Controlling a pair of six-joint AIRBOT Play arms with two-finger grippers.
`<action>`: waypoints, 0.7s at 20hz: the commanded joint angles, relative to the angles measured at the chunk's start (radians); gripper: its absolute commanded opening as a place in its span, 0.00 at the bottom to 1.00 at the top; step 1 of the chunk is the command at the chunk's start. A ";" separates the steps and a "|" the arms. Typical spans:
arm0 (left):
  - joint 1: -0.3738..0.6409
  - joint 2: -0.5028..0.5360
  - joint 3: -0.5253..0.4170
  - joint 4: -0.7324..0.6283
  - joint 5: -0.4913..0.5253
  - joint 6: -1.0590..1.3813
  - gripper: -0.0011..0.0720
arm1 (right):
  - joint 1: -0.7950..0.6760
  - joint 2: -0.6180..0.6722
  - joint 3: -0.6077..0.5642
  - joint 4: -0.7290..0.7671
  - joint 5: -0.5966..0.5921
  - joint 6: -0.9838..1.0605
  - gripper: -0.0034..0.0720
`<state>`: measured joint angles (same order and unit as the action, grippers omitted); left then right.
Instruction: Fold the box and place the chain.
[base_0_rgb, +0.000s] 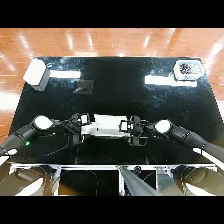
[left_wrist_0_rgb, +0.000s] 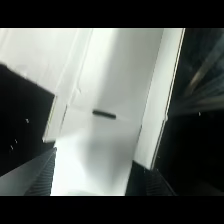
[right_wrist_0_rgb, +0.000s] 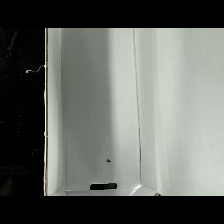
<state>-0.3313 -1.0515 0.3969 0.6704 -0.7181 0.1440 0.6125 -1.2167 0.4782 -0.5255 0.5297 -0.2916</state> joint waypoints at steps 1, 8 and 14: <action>-0.001 0.010 0.000 0.141 -0.043 -0.138 0.89 | 0.001 0.000 0.000 0.000 0.000 0.001 0.75; -0.001 0.014 0.000 0.155 -0.053 -0.182 0.89 | 0.001 0.000 0.000 0.000 0.000 0.001 0.75; -0.002 0.014 0.000 0.154 -0.042 -0.198 0.89 | 0.001 0.000 0.000 0.000 0.000 0.001 0.75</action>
